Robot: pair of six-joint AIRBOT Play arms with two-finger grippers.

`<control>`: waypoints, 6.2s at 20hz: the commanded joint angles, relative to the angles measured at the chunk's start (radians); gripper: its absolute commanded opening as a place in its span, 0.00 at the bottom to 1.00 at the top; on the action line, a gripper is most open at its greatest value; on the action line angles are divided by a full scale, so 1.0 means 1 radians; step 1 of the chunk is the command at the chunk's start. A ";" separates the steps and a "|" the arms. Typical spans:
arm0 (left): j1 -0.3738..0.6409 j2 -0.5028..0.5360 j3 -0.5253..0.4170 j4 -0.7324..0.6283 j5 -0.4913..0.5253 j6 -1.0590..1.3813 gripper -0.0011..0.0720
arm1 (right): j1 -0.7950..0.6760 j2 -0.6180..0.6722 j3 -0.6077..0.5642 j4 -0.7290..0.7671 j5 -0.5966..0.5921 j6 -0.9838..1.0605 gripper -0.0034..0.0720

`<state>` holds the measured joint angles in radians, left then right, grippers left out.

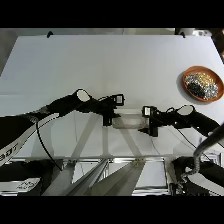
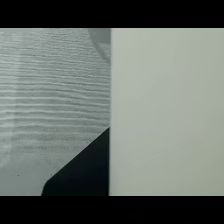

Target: Fold the box and place the chain.

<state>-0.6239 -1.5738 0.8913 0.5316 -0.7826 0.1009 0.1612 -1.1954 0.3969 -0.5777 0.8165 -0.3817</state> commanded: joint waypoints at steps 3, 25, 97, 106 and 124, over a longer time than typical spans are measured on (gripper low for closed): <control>0.000 0.000 0.000 0.000 0.001 0.000 0.03 | 0.003 0.001 0.043 0.037 0.027 0.012 0.98; 0.000 0.000 0.000 0.000 0.001 0.000 0.03 | -0.013 -0.059 0.075 -0.016 0.019 -0.048 0.81; 0.000 0.000 0.000 0.000 0.001 0.000 0.03 | -0.003 -0.059 0.055 -0.103 0.047 0.085 0.77; 0.000 0.000 0.000 0.000 0.001 0.000 0.03 | 0.027 -0.055 0.055 -0.095 -0.035 0.010 0.93; 0.000 0.000 0.000 0.000 0.001 0.000 0.03 | -0.008 -0.019 0.055 0.006 0.093 -0.046 1.00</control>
<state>-0.6239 -1.5745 0.8913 0.5316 -0.7830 0.1009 0.1539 -1.2160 0.4515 -0.5972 0.8707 -0.4019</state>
